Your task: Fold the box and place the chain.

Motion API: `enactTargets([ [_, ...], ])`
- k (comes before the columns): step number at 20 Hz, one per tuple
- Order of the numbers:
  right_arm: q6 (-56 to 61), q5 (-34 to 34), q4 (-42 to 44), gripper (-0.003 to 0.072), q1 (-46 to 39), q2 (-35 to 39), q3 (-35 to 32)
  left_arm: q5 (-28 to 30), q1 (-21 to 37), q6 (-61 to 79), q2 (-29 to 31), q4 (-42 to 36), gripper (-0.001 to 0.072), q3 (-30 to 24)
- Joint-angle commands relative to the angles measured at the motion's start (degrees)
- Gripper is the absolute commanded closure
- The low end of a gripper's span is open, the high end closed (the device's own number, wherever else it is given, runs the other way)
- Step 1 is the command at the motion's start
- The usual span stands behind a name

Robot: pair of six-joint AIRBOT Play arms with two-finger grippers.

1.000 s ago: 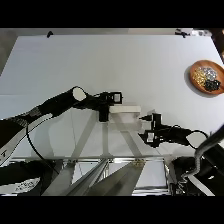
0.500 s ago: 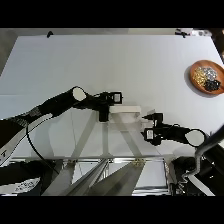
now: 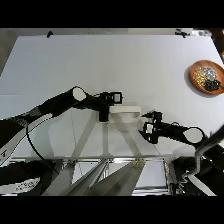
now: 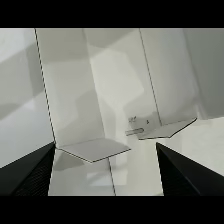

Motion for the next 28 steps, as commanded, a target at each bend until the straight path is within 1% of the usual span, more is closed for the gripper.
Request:
enactTargets([
  [1,0.02,-0.26,1.92,0.0028,-0.04,-1.01,1.03,0.00,-0.02,0.00,0.02,0.02,0.0696,0.02],
  [4,-0.02,0.98,3.76,0.0029,-0.04,-3.39,3.04,0.00,-0.02,0.00,0.02,0.02,0.0696,0.02],
  [7,-0.07,1.22,3.72,0.0028,-0.07,-5.99,4.11,0.00,-0.02,0.00,0.02,0.02,0.0696,0.02],
  [11,-0.11,1.38,3.69,0.0028,-0.48,-6.32,4.24,0.00,-0.02,0.00,0.02,0.02,0.0696,0.02],
  [13,-0.11,2.69,2.99,0.0028,-3.04,-6.29,4.44,0.00,-0.02,0.00,0.02,0.02,0.0696,0.02],
  [15,-0.09,6.14,1.97,0.0029,-5.84,-6.29,5.81,0.00,-0.04,0.00,0.02,0.02,0.0696,0.02],
  [17,-0.87,7.87,1.99,0.0030,-6.71,-6.36,7.61,0.00,-0.02,0.02,0.02,0.02,0.0696,0.02],
  [20,-4.33,8.61,2.80,0.0030,-6.71,-7.08,8.11,0.00,-0.02,0.00,0.02,0.00,0.0696,0.02],
  [25,-4.42,8.50,2.89,0.0030,-6.71,-9.33,8.11,0.00,-0.02,0.00,0.02,0.00,0.0696,0.02],
  [28,-4.59,7.13,3.34,0.0030,-6.71,-9.84,8.11,0.00,-0.02,0.00,0.02,0.00,0.0696,0.02],
])
